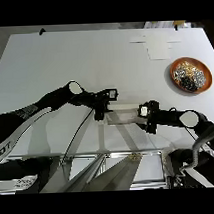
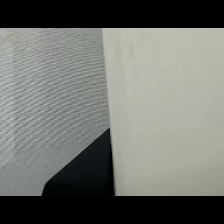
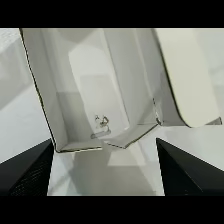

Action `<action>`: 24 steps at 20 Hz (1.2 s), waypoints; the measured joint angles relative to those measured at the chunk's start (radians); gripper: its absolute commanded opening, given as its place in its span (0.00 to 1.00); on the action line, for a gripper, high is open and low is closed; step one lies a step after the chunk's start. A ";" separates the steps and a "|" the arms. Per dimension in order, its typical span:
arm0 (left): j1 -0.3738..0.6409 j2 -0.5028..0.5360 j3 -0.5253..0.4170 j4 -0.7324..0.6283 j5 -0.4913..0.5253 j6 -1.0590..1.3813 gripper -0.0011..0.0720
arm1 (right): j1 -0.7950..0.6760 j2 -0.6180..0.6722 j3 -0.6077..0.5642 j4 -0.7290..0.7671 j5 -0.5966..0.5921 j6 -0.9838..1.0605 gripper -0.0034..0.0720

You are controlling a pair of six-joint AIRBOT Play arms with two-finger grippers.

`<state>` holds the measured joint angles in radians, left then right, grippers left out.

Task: Fold the box and place the chain.

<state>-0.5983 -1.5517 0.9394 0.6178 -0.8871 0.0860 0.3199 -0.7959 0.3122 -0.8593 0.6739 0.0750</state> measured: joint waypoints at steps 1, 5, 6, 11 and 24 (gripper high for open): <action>0.000 0.000 0.000 0.000 0.000 0.000 0.03 | -0.002 0.000 0.000 0.003 -0.002 -0.001 0.97; 0.000 0.000 0.000 0.000 0.000 0.000 0.03 | -0.006 -0.004 0.000 0.052 -0.006 -0.063 0.96; 0.000 0.000 0.000 0.000 0.000 0.000 0.03 | -0.010 -0.008 0.000 0.069 -0.006 -0.083 0.96; 0.000 0.000 0.000 0.000 0.002 0.000 0.03 | -0.068 -0.053 0.000 0.154 0.010 -0.213 0.96; 0.000 0.000 0.000 0.000 -0.002 0.000 0.03 | -0.130 -0.254 0.000 0.362 0.079 -0.580 0.94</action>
